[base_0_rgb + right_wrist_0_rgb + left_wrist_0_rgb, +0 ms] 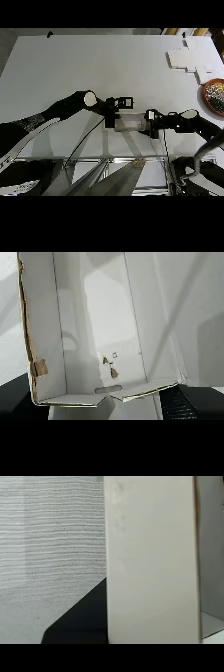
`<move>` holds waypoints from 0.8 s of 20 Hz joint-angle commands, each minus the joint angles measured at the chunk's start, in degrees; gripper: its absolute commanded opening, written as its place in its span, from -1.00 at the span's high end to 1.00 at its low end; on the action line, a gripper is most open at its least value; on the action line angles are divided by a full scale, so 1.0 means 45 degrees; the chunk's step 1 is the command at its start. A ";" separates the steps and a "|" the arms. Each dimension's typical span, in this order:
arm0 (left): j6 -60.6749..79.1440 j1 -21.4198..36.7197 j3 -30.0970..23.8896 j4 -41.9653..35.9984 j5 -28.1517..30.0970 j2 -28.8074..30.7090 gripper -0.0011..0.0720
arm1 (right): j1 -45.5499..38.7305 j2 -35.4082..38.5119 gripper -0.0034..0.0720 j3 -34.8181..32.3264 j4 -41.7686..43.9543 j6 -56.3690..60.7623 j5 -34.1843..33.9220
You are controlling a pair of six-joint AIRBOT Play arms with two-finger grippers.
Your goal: Fold the box and place the chain.
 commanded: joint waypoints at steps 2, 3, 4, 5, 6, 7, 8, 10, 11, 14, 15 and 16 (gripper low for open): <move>0.0010 -0.0005 0.0000 0.0005 0.0015 -0.0005 0.95 | -0.0010 -0.0146 -0.60 -0.0005 0.0019 -0.0097 -0.0005; 0.0005 -0.0005 0.0000 0.0005 0.0015 -0.0005 0.95 | -0.0010 -0.0146 -0.60 -0.0005 0.0029 -0.0243 0.0005; 0.0010 -0.0005 0.0000 0.0010 0.0010 -0.0005 0.95 | 0.0029 -0.0146 -0.60 -0.0005 0.0068 -0.0481 0.0005; 0.0010 -0.0005 0.0000 0.0005 0.0010 -0.0005 0.95 | 0.0029 -0.0170 -0.60 0.0000 0.0185 -0.0748 0.0010; 0.0010 -0.0005 0.0000 0.0005 0.0015 -0.0005 0.95 | 0.0029 -0.0180 -0.60 0.0000 0.0296 -0.0952 -0.0010; 0.0010 -0.0005 0.0000 0.0005 0.0015 -0.0005 0.95 | 0.0029 -0.0180 -0.60 0.0000 0.0403 -0.1141 -0.0010; 0.0010 -0.0005 0.0000 0.0005 0.0015 -0.0005 0.95 | 0.0029 -0.0180 -0.62 0.0000 0.0593 -0.1180 0.0000; 0.0010 -0.0005 0.0000 0.0005 0.0010 -0.0005 0.95 | 0.0024 -0.0180 -0.78 0.0000 0.1112 -0.1175 0.0053; 0.0010 -0.0005 0.0000 0.0005 0.0015 -0.0005 0.95 | 0.0024 -0.0194 -0.96 0.0000 0.1268 -0.1175 0.0068; 0.0010 -0.0005 0.0000 0.0010 0.0015 -0.0005 0.95 | 0.0024 -0.0204 -0.96 0.0000 0.1535 -0.1180 0.0345; 0.0005 -0.0005 0.0000 0.0005 0.0010 -0.0005 0.95 | -0.0053 -0.0204 -0.96 0.0000 0.1530 -0.1175 0.0486; 0.0010 -0.0005 0.0000 0.0005 0.0015 -0.0005 0.95 | -0.0180 -0.0204 -0.96 0.0005 0.1511 -0.1175 0.0549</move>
